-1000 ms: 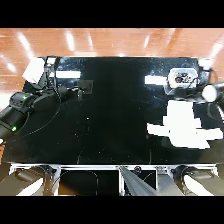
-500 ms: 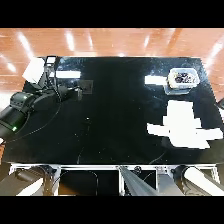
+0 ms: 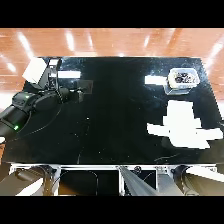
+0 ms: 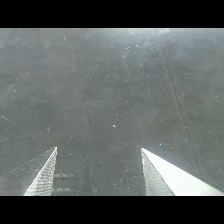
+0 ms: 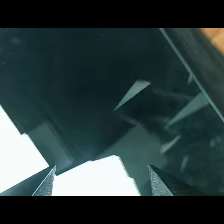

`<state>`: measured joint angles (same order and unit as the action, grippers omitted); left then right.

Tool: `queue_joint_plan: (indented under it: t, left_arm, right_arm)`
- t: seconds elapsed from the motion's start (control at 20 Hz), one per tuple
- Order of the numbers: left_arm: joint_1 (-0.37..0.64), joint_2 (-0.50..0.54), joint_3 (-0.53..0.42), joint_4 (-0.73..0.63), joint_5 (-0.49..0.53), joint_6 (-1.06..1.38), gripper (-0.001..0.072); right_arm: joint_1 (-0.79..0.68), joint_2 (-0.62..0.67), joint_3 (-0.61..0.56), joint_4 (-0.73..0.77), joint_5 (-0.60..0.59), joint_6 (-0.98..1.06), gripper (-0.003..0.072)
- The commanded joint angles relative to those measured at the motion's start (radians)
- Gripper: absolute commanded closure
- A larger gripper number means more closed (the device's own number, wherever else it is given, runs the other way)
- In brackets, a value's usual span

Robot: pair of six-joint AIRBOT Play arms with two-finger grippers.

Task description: Fold the box and place the chain.

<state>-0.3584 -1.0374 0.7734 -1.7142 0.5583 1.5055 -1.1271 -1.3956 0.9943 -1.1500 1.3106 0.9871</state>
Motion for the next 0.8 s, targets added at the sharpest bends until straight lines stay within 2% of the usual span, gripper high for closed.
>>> queue_joint_plan:
  t: [0.0, 0.2, 0.35, 0.55, 0.6, 0.65, 0.7, 0.75]
  left_arm:
    - [0.001, -0.013, 0.000, 0.001, 0.002, 0.002, 0.0092]
    - [0.001, -0.019, 0.000, 0.000, -0.034, 0.002, 0.0092]
    - [0.001, -0.019, 0.000, 0.000, -0.047, 0.001, 0.0092]
    - [0.001, -0.019, 0.000, 0.000, -0.047, 0.001, 0.0092]
    - [0.001, -0.019, 0.000, 0.000, -0.047, 0.002, 0.0092]
    - [0.001, -0.019, 0.000, 0.000, -0.048, 0.001, 0.0092]
    - [0.001, -0.019, 0.000, 0.000, -0.048, 0.001, 0.0092]
    - [0.001, -0.019, 0.000, 0.000, -0.048, 0.001, 0.0092]
  right_arm:
    - [-0.092, -0.131, 0.074, 0.027, 0.221, -0.014, -0.0034]
    - [-0.095, -0.239, 0.106, 0.064, 0.308, -0.014, -0.0034]
    - [-0.055, -0.290, 0.114, 0.129, 0.325, -0.023, -0.0034]
    - [0.029, -0.312, 0.114, 0.060, 0.361, -0.003, -0.0034]
    - [0.046, -0.312, 0.114, 0.045, 0.373, -0.003, 0.0015]
    - [0.060, -0.312, 0.114, 0.035, 0.393, -0.004, 0.0308]
    - [0.066, -0.312, 0.114, 0.032, 0.402, -0.004, 0.0655]
    - [0.070, -0.312, 0.114, 0.040, 0.422, -0.004, 0.0657]
